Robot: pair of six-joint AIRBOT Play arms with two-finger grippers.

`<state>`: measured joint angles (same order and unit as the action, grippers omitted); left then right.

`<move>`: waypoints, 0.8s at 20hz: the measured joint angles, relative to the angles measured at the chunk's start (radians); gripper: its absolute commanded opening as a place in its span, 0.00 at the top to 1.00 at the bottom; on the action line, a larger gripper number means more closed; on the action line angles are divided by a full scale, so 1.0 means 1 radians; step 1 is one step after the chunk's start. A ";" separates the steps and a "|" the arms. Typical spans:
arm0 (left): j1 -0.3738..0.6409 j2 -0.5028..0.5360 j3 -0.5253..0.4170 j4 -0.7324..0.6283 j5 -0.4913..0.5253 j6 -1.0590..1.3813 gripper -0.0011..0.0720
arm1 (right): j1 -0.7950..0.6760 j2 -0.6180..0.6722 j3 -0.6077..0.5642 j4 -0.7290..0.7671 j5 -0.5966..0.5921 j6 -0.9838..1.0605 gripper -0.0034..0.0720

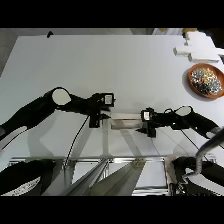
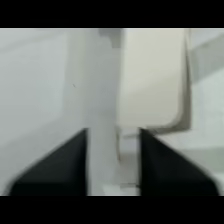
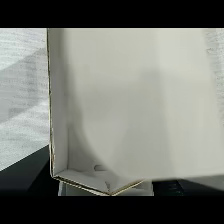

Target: Fold the box and place the chain.

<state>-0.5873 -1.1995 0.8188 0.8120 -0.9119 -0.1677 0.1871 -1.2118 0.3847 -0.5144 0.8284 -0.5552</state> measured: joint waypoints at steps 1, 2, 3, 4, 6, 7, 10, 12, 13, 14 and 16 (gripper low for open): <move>-0.006 0.029 0.000 0.043 -0.046 -0.057 0.98 | 0.000 0.000 0.000 0.000 0.000 0.000 0.51; -0.018 0.057 0.000 0.075 -0.095 -0.118 0.98 | 0.000 0.000 0.000 0.000 0.000 0.000 0.51; -0.035 0.077 0.000 0.098 -0.139 -0.172 0.98 | 0.000 0.000 0.000 0.000 -0.001 0.000 0.51; -0.061 0.092 0.000 0.121 -0.169 -0.230 0.98 | 0.000 0.000 0.000 0.000 -0.001 0.000 0.51; -0.127 0.103 0.000 0.161 -0.187 -0.322 0.98 | 0.000 0.000 0.000 0.000 -0.001 0.000 0.51; -0.162 0.101 0.000 0.178 -0.172 -0.359 0.98 | 0.000 0.000 0.000 0.000 -0.001 0.000 0.51; -0.258 0.069 0.000 0.204 -0.004 -0.437 0.98 | 0.000 0.000 0.000 0.000 -0.002 0.000 0.51; -0.288 0.035 0.000 0.201 0.161 -0.472 0.98 | 0.000 0.000 0.000 0.000 -0.003 0.001 0.51; -0.295 0.016 0.000 0.191 0.250 -0.490 0.98 | 0.000 0.000 0.000 -0.001 -0.003 0.000 0.51; -0.298 -0.001 0.000 0.180 0.332 -0.508 0.98 | 0.000 0.000 0.000 -0.001 -0.003 0.001 0.51; -0.295 -0.038 0.000 0.155 0.491 -0.554 0.98 | 0.000 0.000 0.000 -0.001 -0.002 0.001 0.51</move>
<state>-0.8822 -1.2373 0.8185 0.9668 -0.4210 -0.7219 0.1871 -1.2118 0.3843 -0.5152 0.8261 -0.5545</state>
